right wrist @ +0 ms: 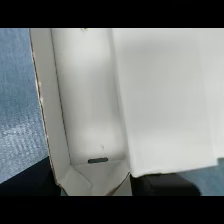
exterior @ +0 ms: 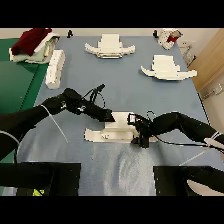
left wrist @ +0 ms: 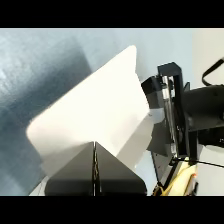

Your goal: Fold the box.

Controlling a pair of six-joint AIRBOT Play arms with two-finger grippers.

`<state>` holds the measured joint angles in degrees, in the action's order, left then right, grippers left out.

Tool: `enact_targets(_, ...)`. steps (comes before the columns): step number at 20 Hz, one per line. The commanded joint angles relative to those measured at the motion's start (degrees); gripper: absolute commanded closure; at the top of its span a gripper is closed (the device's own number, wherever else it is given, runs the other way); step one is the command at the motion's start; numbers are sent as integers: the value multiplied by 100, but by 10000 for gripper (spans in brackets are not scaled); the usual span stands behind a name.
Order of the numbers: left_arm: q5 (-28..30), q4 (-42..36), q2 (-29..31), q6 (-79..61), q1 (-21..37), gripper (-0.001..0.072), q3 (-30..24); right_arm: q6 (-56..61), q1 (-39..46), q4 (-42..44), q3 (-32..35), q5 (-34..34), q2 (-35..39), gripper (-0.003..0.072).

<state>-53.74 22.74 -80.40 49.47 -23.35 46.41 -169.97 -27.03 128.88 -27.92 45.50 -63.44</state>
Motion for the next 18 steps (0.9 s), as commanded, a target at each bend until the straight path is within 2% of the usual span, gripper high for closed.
enact_targets(1,24,-44,-328,131,13,696,11,-2,-7,-7,-9,-2,-4,242)
enact_targets(12,-94,-109,-247,-136,17,696,81,-4,-7,-7,-9,-2,-4,242)
enact_targets(15,-66,-81,251,-509,61,696,247,-4,-7,-7,-9,-2,-4,242)
enact_targets(18,-127,61,1047,-791,129,696,299,-4,-7,-7,-9,-2,-4,242)
